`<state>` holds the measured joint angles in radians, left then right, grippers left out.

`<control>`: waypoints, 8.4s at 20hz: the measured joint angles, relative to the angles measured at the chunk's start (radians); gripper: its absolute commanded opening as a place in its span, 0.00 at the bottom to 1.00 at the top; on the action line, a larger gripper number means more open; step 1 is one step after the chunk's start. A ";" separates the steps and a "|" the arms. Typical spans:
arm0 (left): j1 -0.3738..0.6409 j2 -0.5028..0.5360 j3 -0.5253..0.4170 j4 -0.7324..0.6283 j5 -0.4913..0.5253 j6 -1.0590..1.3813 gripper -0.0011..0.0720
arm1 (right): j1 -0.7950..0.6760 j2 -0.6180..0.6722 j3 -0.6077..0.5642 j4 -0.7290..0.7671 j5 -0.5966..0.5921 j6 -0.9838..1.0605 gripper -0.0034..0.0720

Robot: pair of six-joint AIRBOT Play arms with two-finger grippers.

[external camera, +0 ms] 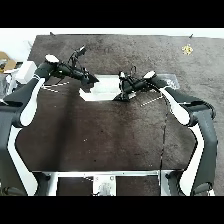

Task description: Fold the box and place the chain.

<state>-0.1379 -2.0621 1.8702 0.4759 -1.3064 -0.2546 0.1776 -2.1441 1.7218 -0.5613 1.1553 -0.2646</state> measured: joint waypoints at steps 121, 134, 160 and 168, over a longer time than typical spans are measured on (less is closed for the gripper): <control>0.114 0.167 -0.129 0.486 -0.020 -0.834 0.03 | -0.001 0.000 0.000 0.000 0.000 0.000 0.64; 0.122 0.032 -0.261 0.259 -0.023 -0.826 0.03 | -0.001 0.000 0.000 0.000 0.000 0.000 0.64; 0.087 0.041 -0.273 0.016 -0.068 -0.733 0.50 | -0.001 0.000 0.000 0.000 0.000 0.000 0.64; 0.047 0.042 -0.182 0.096 -0.033 -0.806 0.50 | -0.001 0.000 0.000 0.000 0.000 0.000 0.64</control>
<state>-0.0914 -2.0205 1.6878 0.5716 -1.3392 -1.0603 0.1764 -2.1441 1.7218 -0.5617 1.1553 -0.2649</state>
